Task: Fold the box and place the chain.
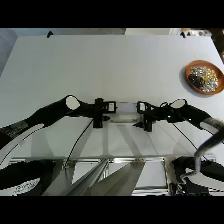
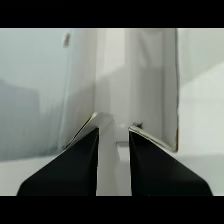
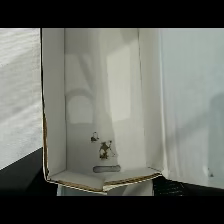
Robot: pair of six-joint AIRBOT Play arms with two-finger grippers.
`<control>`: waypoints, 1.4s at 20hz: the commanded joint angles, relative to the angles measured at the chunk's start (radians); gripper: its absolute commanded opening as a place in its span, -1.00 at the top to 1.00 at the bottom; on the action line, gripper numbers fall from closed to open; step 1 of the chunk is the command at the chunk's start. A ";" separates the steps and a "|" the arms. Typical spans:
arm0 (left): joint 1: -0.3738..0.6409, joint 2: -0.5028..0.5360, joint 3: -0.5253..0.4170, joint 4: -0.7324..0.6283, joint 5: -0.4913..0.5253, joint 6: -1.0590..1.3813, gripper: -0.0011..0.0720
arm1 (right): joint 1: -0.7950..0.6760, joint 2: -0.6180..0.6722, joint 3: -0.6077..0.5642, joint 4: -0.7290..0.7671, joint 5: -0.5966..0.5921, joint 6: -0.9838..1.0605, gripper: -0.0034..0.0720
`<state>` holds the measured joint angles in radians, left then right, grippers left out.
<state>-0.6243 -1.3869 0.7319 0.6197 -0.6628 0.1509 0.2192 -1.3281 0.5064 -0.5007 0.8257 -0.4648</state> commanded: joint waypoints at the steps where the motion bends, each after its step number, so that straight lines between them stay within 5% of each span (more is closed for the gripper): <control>1: -0.026 -0.025 0.000 -0.050 0.010 0.029 0.45 | 0.000 0.000 0.001 0.000 0.001 0.000 0.12; 5: -0.026 -0.035 0.000 -0.063 0.009 0.029 0.33 | 0.000 0.000 0.001 0.000 0.001 0.000 0.12; 7: -0.026 -0.035 0.000 -0.069 0.009 0.029 0.01 | 0.000 0.000 0.001 0.000 0.001 0.000 0.12; 9: -0.026 -0.035 0.000 -0.069 0.008 0.029 -0.04 | 0.000 0.000 0.001 0.000 0.001 0.000 0.12; 11: -0.026 -0.034 0.000 -0.069 0.009 0.027 -0.75 | 0.000 0.000 0.001 0.000 0.001 0.000 0.12; 14: -0.024 -0.015 0.000 -0.069 0.010 0.024 -0.88 | 0.000 0.000 0.001 0.000 0.001 0.000 0.12; 15: -0.023 0.000 0.000 -0.068 0.010 0.018 -0.79 | 0.000 0.000 0.001 0.000 0.001 0.000 0.12; 20: 0.024 0.104 0.000 0.046 -0.046 -0.185 0.45 | 0.000 0.000 0.001 0.000 0.001 0.000 0.12; 22: 0.061 0.160 0.000 0.153 -0.075 -0.306 0.45 | 0.000 0.000 0.001 0.000 0.001 0.000 0.12; 25: 0.150 0.259 0.000 0.245 -0.114 -0.541 0.96 | 0.000 0.000 0.001 0.000 0.001 0.000 0.12; 28: 0.241 0.348 0.000 0.383 -0.166 -0.790 0.96 | 0.000 0.000 0.001 0.000 0.001 0.000 0.12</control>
<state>-0.4576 -1.1172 0.7319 0.8581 -0.7792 -0.3740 0.2192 -1.3281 0.5064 -0.5003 0.8265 -0.4644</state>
